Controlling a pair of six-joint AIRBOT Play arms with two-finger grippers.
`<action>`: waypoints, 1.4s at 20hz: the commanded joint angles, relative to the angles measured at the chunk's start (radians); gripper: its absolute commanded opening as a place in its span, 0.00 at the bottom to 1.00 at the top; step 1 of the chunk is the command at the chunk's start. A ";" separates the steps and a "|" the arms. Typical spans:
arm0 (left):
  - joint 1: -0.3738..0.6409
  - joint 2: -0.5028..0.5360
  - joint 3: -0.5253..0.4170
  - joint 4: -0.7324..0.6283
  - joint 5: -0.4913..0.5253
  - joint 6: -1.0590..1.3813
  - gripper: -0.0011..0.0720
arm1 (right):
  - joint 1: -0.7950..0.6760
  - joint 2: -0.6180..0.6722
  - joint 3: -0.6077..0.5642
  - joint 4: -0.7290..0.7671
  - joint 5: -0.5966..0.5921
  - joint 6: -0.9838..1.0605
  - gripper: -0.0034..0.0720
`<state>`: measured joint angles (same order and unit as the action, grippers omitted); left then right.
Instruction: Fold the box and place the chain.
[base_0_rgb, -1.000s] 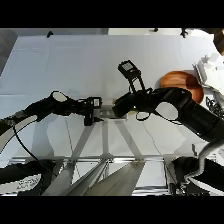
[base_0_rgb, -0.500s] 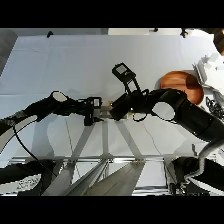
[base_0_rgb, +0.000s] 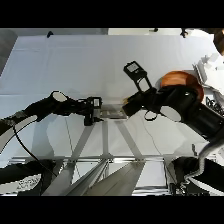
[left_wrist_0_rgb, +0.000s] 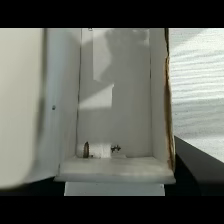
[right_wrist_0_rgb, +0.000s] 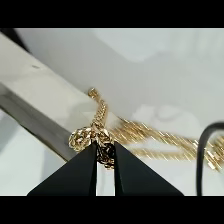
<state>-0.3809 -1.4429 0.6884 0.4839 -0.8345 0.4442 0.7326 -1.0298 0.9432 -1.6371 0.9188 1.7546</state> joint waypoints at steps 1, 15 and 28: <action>0.000 0.000 0.000 0.000 0.000 0.000 0.61 | -0.024 0.027 0.000 -0.041 0.133 0.036 0.05; 0.000 0.000 0.000 0.000 0.000 0.000 0.61 | -0.022 -0.012 0.000 0.443 -0.201 -0.264 0.05; 0.000 0.000 0.000 0.000 0.000 0.000 0.61 | -0.022 -0.199 -0.002 0.560 -0.215 -0.353 0.05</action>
<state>-0.3809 -1.4429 0.6884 0.4839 -0.8345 0.4442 0.7113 -1.1942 0.9424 -1.0809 0.6636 1.4090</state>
